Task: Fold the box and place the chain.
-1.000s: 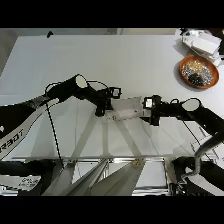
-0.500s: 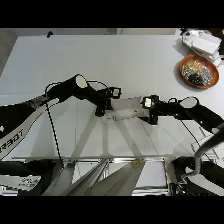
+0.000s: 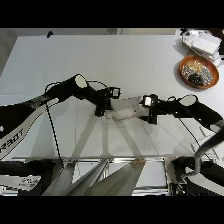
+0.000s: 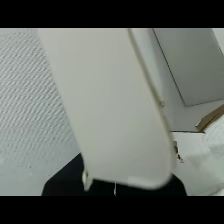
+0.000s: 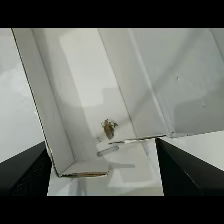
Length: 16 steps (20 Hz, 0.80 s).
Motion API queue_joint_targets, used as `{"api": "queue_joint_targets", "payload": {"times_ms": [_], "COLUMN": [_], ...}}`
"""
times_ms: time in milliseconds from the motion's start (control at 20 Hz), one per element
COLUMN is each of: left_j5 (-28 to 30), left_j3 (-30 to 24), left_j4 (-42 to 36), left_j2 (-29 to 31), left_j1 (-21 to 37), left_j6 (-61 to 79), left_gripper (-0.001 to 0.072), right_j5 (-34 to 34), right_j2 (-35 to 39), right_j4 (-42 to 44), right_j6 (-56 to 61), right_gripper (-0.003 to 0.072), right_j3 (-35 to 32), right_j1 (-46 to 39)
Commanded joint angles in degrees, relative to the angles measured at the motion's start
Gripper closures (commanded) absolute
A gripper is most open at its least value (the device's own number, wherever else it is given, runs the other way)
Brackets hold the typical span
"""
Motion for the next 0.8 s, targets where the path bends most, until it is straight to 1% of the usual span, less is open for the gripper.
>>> {"api": "queue_joint_targets", "payload": {"times_ms": [0, 200, 400, 550, 750], "left_j5": [0.22, 0.22, 0.22, 0.22, 0.20], "left_j3": [0.04, 0.04, 0.04, 0.04, 0.04], "left_j4": [-0.11, -0.11, -0.11, -0.11, -0.11], "left_j2": [-0.02, -0.02, -0.02, -0.02, -0.02], "left_j1": [-0.04, -0.02, -0.04, -0.04, -0.04], "left_j6": [0.00, 0.00, 0.00, 0.00, 0.00], "left_gripper": [0.0697, 0.0697, 0.0697, 0.0697, 0.0697], "right_j5": [0.11, -0.33, 0.90, 1.46, 1.09], "right_j2": [-0.07, -0.07, -0.07, -0.59, -2.08], "right_j4": [-3.91, -3.80, -4.46, -4.72, -3.52], "right_j6": [3.67, 0.98, 0.76, -0.26, -4.85], "right_gripper": [-0.0009, -0.0010, -0.0011, -0.0011, -0.0011], "right_j3": [0.02, 0.24, 3.02, 3.26, 3.61], "right_j1": [-0.66, -1.42, -3.50, -3.91, -3.91]}}
